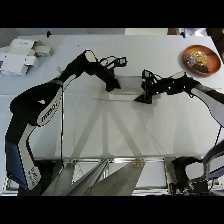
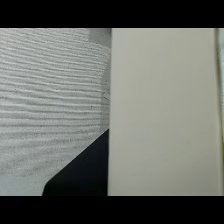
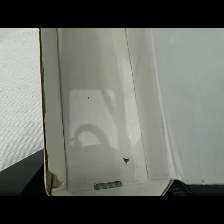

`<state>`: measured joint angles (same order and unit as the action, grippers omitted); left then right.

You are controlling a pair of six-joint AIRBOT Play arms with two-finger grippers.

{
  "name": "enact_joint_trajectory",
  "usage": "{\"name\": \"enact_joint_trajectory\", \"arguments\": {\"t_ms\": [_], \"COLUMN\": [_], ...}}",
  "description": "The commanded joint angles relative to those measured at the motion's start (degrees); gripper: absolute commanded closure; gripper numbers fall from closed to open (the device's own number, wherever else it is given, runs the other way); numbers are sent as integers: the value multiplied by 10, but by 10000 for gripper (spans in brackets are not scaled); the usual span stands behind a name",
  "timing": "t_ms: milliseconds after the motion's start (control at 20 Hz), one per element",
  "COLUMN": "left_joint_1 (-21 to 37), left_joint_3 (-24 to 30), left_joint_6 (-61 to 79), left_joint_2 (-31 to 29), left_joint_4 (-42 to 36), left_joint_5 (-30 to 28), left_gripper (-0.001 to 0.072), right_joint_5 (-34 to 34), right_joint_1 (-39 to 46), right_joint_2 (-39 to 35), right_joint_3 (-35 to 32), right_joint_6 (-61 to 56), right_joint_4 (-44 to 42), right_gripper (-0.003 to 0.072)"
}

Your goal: Fold the box and place the chain.

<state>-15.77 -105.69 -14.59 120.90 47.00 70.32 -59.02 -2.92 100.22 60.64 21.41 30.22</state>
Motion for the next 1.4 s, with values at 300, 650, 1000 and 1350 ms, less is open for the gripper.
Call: {"name": "enact_joint_trajectory", "arguments": {"t_ms": [300, 650, 1000, 1350], "left_joint_1": [0, -1, 0, 0], "left_joint_3": [0, 0, 0, 0], "left_joint_6": [0, 0, 0, 0], "left_joint_2": [0, 0, 0, 0], "left_joint_4": [0, -2, -2, -2], "left_joint_5": [0, 0, 0, 13], "left_gripper": [695, 696, 695, 491], "right_joint_5": [0, 0, 0, 0], "right_joint_1": [0, 0, 0, 0], "right_joint_2": [0, 0, 0, 0], "right_joint_3": [1, 1, 1, 1], "right_joint_6": [0, 0, 0, 0], "right_joint_4": [0, 0, 0, -1], "right_gripper": [151, 151, 151, 151]}}
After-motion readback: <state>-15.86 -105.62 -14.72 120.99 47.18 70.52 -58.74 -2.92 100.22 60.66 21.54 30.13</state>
